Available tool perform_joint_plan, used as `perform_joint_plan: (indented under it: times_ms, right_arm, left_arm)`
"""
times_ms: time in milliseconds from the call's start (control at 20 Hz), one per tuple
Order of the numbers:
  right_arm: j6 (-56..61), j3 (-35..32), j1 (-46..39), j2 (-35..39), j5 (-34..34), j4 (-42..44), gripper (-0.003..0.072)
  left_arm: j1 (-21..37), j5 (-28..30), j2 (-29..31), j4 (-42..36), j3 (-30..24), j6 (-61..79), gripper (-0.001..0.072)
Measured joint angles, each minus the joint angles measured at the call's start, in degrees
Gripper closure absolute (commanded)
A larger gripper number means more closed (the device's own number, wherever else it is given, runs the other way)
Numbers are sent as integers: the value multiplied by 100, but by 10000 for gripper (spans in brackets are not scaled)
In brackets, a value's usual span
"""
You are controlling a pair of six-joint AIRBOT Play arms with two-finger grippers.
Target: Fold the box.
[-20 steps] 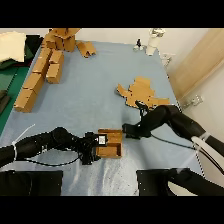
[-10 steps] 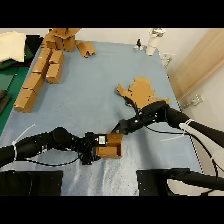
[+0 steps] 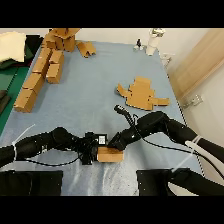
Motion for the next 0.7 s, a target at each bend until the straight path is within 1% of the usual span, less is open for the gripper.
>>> perform_joint_plan:
  times_ms: [250,700]
  right_arm:
    - [79,-111,651,601,654,-831,684]
    - [461,-822,1812,2050,2142,-2409,684]
  left_arm:
    - [0,2,0,-2,0,0,150]
    - [0,7,0,-2,0,-2,149]
